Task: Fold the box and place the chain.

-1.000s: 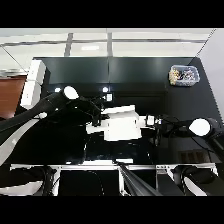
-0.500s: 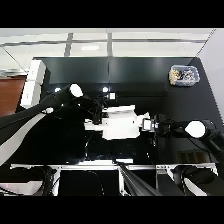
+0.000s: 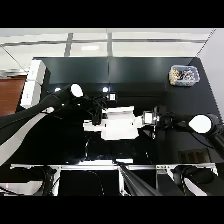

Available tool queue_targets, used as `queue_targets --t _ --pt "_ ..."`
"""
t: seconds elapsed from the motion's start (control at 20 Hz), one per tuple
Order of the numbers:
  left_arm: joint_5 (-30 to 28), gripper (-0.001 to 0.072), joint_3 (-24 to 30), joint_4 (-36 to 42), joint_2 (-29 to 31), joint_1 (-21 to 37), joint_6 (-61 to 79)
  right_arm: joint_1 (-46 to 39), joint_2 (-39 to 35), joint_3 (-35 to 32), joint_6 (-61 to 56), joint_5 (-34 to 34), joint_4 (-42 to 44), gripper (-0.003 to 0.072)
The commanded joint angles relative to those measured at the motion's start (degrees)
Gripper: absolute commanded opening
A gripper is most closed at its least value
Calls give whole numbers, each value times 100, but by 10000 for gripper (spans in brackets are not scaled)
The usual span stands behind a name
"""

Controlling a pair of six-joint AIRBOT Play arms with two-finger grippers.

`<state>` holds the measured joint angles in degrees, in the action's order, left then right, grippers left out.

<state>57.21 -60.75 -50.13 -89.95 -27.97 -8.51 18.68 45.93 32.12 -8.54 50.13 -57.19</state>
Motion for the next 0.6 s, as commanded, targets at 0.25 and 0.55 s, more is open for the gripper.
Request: queue_targets --t 0.25,0.55 --pt "4 30 -7 -20 -4 0 -9 4 70 251 31 -280 22 709" --pt "-20 29 -166 -120 -7 -127 55 7 796 37 136 116 -122 709"
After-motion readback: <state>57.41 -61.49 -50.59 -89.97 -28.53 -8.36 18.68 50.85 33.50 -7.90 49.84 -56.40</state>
